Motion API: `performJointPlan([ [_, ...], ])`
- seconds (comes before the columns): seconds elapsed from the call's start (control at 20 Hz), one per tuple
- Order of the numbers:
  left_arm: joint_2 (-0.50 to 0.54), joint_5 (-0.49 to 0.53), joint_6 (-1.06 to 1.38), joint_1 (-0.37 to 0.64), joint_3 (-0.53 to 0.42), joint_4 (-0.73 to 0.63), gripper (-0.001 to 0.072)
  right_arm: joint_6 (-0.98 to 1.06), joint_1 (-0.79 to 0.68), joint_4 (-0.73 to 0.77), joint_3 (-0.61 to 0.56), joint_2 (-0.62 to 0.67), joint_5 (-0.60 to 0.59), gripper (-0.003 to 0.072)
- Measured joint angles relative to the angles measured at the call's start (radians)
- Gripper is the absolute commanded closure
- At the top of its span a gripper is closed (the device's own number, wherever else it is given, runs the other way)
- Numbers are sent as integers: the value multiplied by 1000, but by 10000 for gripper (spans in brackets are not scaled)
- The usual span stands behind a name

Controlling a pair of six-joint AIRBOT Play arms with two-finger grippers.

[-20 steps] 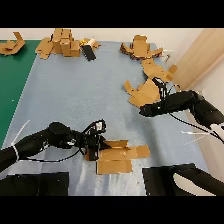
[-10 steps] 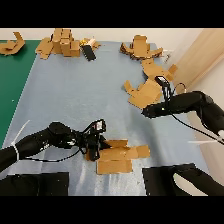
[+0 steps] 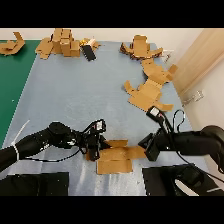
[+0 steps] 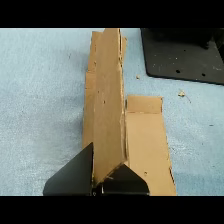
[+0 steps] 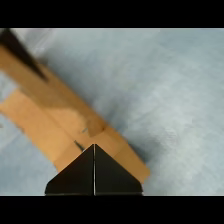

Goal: Fold the box.

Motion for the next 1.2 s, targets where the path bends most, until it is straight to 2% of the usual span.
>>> performJointPlan([
  [0.2, 0, 0, 0, 0, 0, 0, 694, 8, 257, -77, -53, 28, 3, 685],
  [0.35, 0, 0, 0, 0, 0, 0, 695, 16, 488, -117, -72, -40, 48, 685],
  [0.45, 0, 0, 0, 0, 0, 0, 694, 54, 658, -196, -77, -104, 89, 683],
  [0.5, 0, 0, 0, 0, 0, 0, 694, 92, 743, -262, -79, -137, 105, 612],
  [0.55, 0, 0, 0, 0, 0, 0, 694, 134, 818, -340, -80, -169, 121, 291],
  [0.6, 0, 0, 0, 0, 0, 0, 694, 175, 873, -409, -81, -197, 132, 117],
  [0.8, 0, 0, 0, 0, 0, 0, 694, 284, 986, -581, -83, -298, 195, 117],
  [1.2, 0, -1, 0, 0, 0, 0, 694, 371, 1027, -676, -83, -400, 293, 119],
])
